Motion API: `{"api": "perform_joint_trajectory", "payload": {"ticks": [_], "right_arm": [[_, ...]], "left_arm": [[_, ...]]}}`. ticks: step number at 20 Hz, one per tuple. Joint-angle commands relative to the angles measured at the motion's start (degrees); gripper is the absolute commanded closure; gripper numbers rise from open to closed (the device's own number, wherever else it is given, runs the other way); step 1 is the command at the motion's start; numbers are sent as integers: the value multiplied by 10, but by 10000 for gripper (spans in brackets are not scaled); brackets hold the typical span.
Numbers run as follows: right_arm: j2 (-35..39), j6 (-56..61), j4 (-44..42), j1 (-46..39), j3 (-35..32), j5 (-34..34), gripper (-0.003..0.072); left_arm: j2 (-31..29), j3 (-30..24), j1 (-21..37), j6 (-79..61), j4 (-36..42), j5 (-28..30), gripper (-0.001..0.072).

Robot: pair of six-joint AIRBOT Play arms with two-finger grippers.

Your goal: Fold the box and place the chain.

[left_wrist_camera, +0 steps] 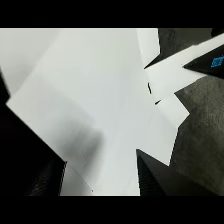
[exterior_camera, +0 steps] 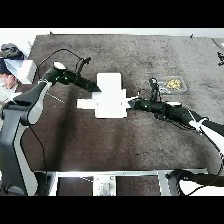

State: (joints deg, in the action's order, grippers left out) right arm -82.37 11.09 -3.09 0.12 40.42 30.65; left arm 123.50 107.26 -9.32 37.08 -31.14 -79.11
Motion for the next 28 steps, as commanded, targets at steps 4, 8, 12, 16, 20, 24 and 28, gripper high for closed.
{"api": "perform_joint_trajectory", "payload": {"ticks": [4,8,12,16,20,24,28], "right_arm": [[0,0,0,0,1,2,710],[0,0,0,0,1,2,710],[0,0,1,0,1,2,710],[0,-13,1,0,1,6,702],[21,-21,23,-30,0,18,417],[67,-21,24,-129,0,76,418],[73,-19,28,-175,0,101,418]], "left_arm": [[12,2,-2,-11,31,-42,265],[14,2,-2,-12,31,-47,363],[14,2,-2,-13,31,-45,546],[14,2,-2,-19,30,-43,680],[13,2,-2,-68,30,-48,698],[11,2,-2,-152,30,-56,698],[11,2,-2,-259,28,-59,701]]}}
